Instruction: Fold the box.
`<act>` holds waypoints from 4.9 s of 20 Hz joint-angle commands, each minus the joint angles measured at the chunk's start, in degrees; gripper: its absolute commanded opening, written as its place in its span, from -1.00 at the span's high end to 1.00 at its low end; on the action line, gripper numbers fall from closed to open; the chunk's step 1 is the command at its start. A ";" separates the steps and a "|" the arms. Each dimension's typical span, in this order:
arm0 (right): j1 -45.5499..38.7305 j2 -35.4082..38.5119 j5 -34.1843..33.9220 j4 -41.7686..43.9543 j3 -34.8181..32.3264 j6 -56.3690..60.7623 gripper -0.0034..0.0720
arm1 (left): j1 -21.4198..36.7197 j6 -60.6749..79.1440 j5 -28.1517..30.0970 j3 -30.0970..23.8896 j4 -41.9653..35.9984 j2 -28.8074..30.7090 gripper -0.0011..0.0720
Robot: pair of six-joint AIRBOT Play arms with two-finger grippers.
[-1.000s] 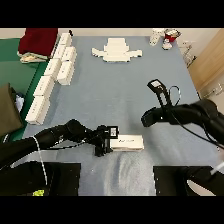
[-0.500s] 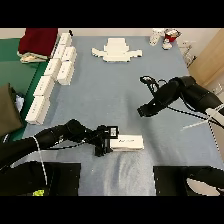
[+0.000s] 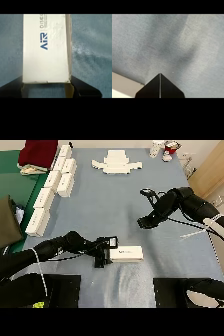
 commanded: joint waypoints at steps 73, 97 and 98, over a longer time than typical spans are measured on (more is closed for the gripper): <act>-0.04 -0.07 -0.07 -0.04 0.07 0.15 0.89 | 48.89 -49.44 12.50 43.91 22.86 -33.33 -0.92; -0.04 -0.09 -0.07 -0.04 0.07 0.13 0.89 | 48.87 -49.99 -23.02 43.89 23.10 -7.06 0.94; -0.04 -0.07 -0.07 -0.02 0.07 0.13 0.89 | 48.85 -50.58 -26.27 43.76 22.88 -6.10 0.95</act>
